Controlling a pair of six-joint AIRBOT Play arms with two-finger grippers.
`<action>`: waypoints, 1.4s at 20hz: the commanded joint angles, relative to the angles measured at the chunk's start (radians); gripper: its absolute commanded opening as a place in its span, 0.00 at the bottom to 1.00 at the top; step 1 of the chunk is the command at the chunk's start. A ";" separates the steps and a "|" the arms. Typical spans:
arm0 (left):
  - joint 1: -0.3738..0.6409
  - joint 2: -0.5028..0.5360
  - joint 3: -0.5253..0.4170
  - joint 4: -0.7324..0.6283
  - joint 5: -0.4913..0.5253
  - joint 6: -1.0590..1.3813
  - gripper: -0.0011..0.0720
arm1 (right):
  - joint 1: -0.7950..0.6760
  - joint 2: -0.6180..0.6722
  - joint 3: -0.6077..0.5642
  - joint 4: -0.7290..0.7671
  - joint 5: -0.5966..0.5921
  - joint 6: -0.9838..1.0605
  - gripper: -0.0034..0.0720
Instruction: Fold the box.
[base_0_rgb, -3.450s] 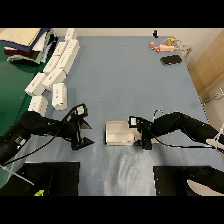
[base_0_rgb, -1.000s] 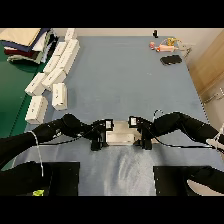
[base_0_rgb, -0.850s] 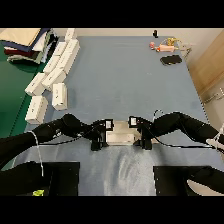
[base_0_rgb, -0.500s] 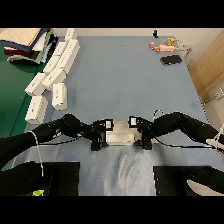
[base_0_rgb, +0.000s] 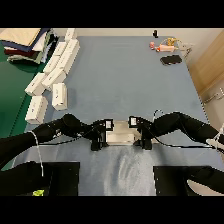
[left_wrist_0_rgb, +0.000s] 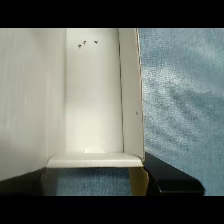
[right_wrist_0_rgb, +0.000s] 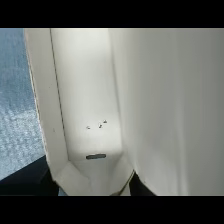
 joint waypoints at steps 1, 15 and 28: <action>-0.001 -0.001 0.000 0.000 0.001 0.000 0.74 | 0.000 0.000 0.000 0.006 -0.007 0.002 0.72; -0.001 -0.001 0.000 0.001 0.018 0.000 0.74 | 0.000 0.164 0.000 -0.226 -0.015 0.328 1.00; -0.001 -0.002 0.000 0.002 0.026 0.000 0.74 | 0.002 0.369 0.000 0.153 -0.188 1.025 0.05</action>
